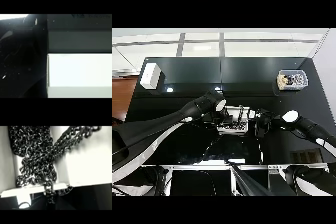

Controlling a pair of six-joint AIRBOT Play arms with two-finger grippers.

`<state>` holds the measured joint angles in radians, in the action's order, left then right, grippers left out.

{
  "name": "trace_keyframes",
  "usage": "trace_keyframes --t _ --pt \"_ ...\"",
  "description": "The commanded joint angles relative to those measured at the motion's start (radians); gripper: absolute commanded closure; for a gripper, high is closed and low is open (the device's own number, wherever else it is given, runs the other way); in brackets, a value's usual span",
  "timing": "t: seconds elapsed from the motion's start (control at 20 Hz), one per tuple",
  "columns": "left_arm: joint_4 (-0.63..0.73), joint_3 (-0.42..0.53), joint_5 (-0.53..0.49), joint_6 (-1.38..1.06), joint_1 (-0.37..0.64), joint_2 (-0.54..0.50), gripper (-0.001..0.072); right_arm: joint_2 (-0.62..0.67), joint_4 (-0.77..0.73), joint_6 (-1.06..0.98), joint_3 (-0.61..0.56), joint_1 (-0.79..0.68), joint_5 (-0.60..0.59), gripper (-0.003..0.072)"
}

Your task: Fold the box and place the chain.

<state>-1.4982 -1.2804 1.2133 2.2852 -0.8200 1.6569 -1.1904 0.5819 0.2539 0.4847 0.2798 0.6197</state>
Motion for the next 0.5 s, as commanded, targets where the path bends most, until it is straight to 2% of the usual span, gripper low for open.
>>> trace_keyframes --t 0.0,0.15,0.25,0.3,0.45 --pt "0.0 0.0 -0.001 0.0 0.0 0.0 0.068 0.012 0.047 -0.122 0.001 0.001 -0.031 0.0674" --pt "0.0 0.0 -0.001 0.0 0.0 0.0 0.068 0.105 0.204 -0.402 0.001 0.001 -0.039 0.0675" --pt "0.0 0.0 -0.001 0.0 0.0 0.0 0.068 0.217 0.356 -0.686 0.002 0.0 -0.01 0.0675" --pt "0.0 0.0 -0.001 0.0 0.0 0.0 0.068 0.277 0.395 -0.797 0.006 0.0 0.038 0.0676" --pt "0.0 0.0 -0.001 0.0 0.0 0.0 0.068 0.438 0.379 -1.017 0.062 0.001 0.209 0.0676"
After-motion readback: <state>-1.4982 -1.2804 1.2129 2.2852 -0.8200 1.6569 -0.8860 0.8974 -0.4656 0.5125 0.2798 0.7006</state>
